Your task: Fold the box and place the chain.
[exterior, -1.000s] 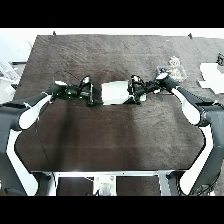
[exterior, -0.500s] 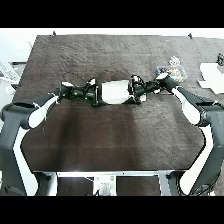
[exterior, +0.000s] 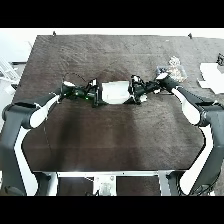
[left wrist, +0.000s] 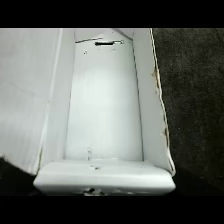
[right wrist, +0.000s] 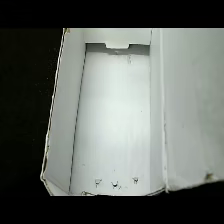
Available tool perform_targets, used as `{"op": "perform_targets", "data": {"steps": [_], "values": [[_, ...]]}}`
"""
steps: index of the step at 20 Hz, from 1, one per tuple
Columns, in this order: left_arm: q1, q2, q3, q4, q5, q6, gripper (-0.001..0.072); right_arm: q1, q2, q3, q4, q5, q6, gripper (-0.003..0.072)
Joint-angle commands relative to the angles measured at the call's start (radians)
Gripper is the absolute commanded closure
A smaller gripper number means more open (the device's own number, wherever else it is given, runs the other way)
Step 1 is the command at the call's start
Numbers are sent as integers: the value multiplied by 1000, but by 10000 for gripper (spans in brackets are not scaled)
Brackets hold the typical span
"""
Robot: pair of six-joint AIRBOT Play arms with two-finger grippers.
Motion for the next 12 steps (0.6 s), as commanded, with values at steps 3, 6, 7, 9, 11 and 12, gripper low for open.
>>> {"op": "perform_targets", "data": {"steps": [3,6,7,9,11,12], "values": [[2,0,0,72,5,0,407,1,0,0,1,0,0,102],[2,0,0,71,10,0,407,1,0,0,1,0,0,103],[2,0,0,70,9,0,407,1,0,0,1,0,0,103],[2,0,0,70,11,0,407,1,0,0,2,0,0,102],[2,0,0,70,10,0,407,1,0,0,2,1,0,102],[2,0,0,69,10,0,407,1,0,0,1,0,0,103]]}}
